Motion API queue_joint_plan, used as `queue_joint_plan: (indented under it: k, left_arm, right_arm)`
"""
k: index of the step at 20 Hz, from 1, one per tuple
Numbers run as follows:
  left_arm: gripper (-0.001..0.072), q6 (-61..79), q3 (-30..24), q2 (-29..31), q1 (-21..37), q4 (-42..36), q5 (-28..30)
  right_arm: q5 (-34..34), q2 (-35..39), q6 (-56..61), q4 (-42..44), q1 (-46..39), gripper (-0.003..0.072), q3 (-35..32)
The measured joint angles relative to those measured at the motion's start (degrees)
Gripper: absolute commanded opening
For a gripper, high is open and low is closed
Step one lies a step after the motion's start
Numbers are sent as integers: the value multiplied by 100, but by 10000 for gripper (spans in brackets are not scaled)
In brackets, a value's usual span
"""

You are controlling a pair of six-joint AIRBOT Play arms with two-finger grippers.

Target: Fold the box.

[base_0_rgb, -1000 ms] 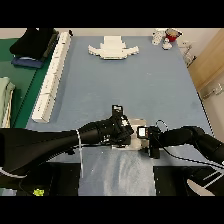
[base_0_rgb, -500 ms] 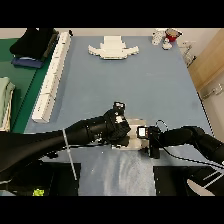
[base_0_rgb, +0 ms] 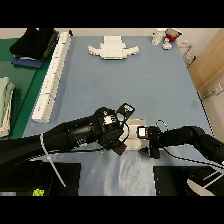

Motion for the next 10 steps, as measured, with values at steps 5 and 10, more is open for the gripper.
queue_joint_plan:
  k: [5,10]
  left_arm:
    - [11,1196,-275,562,199,-192,166]
    - [662,3591,-1276,1672,1027,-807,610]
  right_arm:
    - [0,0,-2,0,0,500,0]
    - [0,0,-2,2,0,500,0]
